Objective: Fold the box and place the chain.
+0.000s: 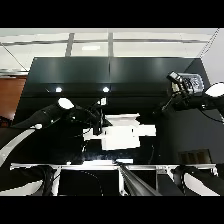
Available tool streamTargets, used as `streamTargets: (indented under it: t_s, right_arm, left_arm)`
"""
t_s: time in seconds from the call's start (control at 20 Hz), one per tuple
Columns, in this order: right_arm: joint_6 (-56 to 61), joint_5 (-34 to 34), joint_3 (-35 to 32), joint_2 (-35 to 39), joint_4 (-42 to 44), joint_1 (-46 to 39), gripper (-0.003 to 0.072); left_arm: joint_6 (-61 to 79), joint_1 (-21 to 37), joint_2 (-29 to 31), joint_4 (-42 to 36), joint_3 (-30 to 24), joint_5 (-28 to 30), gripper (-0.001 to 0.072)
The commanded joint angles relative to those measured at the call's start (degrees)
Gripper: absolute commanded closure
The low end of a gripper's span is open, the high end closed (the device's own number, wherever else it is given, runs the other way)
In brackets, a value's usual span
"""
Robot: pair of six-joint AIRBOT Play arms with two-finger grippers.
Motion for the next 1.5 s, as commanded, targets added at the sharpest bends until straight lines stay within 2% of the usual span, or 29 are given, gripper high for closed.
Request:
streamTargets:
  t_s: [0.0, 0.15, 0.3, 0.45, 0.7, 0.85, 1.05, 1.2, 1.45]
  right_arm:
    - [-4.72, -0.35, 0.07, 0.0, -5.2, 1.6, -0.0008]
    - [-4.76, 1.68, -0.09, 0.0, -11.91, 3.43, -0.0008]
    - [-4.74, 3.13, -2.82, -0.02, -8.92, 6.73, -0.0008]
    - [-4.79, -0.42, -7.28, -0.04, -4.0, 12.02, -0.0008]
    - [-5.6, -1.95, -12.35, -0.04, -3.32, 21.88, -0.0008]
    - [-6.73, -8.07, -14.6, -0.04, -3.39, 26.71, -0.0008]
    - [-11.96, -9.62, -14.97, -0.04, -6.19, 31.08, -0.0008]
    - [-11.98, -13.97, -14.97, -0.04, -4.13, 33.51, -0.0008]
    - [-9.38, -13.6, -14.93, -0.02, -4.7, 35.52, -0.0008]
  left_arm:
    - [2.89, -0.37, -1.36, 6.75, -0.04, 2.25, 0.0681]
    - [2.86, -0.35, -1.38, 10.19, 0.02, 3.34, 0.0681]
    - [2.82, -0.31, -1.38, 10.16, 0.02, 3.89, 0.0681]
    - [2.82, -0.31, -1.38, 10.14, 0.04, 3.96, 0.068]
    - [2.8, -0.31, -1.38, 10.14, 0.04, 3.74, 0.068]
    - [2.82, -0.31, -1.36, 10.14, 0.04, 3.76, 0.068]
    - [2.82, -0.31, -1.36, 10.14, 0.04, 3.72, 0.068]
    - [2.8, -0.31, -1.36, 10.14, 0.04, 3.61, 0.068]
    - [2.8, -0.31, -1.36, 10.14, 0.04, 3.54, 0.068]
